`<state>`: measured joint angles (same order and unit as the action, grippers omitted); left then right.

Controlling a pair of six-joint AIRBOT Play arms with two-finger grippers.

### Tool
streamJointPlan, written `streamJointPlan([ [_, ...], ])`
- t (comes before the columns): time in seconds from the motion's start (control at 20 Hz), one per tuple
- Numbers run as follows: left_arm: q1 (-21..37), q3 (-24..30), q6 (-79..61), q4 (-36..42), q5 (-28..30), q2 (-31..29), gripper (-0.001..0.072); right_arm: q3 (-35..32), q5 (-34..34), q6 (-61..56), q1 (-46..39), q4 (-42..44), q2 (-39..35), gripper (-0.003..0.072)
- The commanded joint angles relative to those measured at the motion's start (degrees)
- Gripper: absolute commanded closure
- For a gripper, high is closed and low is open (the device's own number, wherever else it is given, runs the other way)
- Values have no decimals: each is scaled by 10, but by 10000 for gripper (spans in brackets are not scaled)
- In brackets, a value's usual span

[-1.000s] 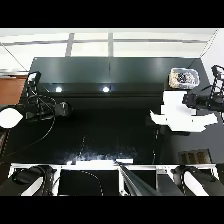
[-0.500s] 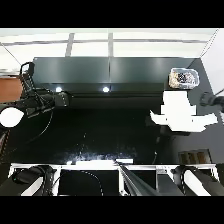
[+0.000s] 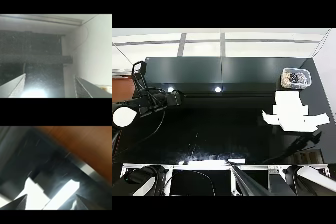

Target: Fold the box and place the chain.

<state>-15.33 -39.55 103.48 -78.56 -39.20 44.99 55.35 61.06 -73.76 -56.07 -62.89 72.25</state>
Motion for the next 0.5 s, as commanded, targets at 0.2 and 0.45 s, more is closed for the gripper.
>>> streamJointPlan([
  [0.2,0,0,0,16,-11,9,8,152,229,162,-45,146,215,-34],
  [0.45,0,0,0,18,-11,9,8,218,345,162,4,110,317,-34],
])
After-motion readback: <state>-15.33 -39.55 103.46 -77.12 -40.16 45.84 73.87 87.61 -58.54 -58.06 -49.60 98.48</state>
